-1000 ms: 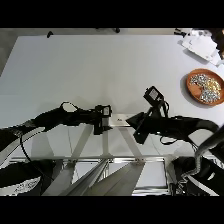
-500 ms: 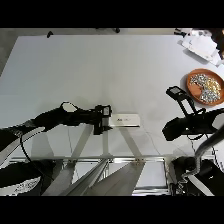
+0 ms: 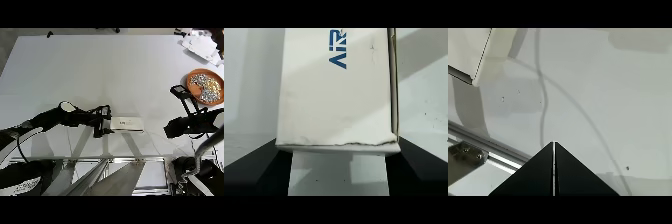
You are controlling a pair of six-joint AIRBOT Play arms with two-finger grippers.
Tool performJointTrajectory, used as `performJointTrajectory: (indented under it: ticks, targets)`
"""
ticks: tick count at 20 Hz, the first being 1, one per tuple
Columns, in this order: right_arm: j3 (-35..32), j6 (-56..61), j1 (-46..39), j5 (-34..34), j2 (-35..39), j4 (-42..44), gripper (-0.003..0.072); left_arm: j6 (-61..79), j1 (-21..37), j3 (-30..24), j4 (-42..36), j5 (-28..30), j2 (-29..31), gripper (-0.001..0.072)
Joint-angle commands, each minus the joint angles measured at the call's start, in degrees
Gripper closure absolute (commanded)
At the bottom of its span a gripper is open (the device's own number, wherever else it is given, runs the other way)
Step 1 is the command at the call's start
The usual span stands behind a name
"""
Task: Fold the box and place the chain.
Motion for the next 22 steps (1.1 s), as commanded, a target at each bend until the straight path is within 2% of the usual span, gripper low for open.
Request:
performJointTrajectory:
  ticks: [1, 4, 7, 11, 14, 16, 19, 22]
  targets:
    - [0.0, 0.2, 0.0, -4.1, 0.0, -0.1, 0.0673, -6.4, 1.8, 0.0, 1.0, 2.5, 5.3, 0.0702]
    - [0.0, 0.2, 0.0, -5.6, 0.0, -0.2, 0.0673, -17.4, 6.1, 0.0, 7.8, 10.4, 13.2, 0.0702]
    - [0.0, 0.2, 0.0, -6.3, 0.0, -0.2, 0.0672, -36.3, 13.0, 0.0, 19.7, 13.9, 20.8, 0.0702]
    - [0.0, 0.2, 0.0, -6.8, 0.0, -0.2, 0.0672, -66.8, 25.1, 0.0, 47.7, 11.9, 27.9, 0.0702]
    - [0.0, 0.2, 0.0, -6.8, 0.0, -0.2, 0.0672, -88.3, 34.7, 0.0, 66.5, 3.3, 28.3, 0.0702]
    - [0.0, 0.2, 0.0, -7.4, 0.0, -0.2, 0.0672, -98.3, 40.0, 0.0, 71.9, 0.0, 27.5, 0.0702]
    - [0.0, 0.2, 0.0, -8.2, 0.0, -0.2, 0.0672, -102.6, 46.2, -0.4, 73.5, -1.4, 25.5, 0.0702]
    - [0.0, 0.2, 0.0, -8.2, 0.0, -0.1, 0.0672, -102.6, 47.3, -1.5, 73.3, -1.5, 22.6, 0.0702]
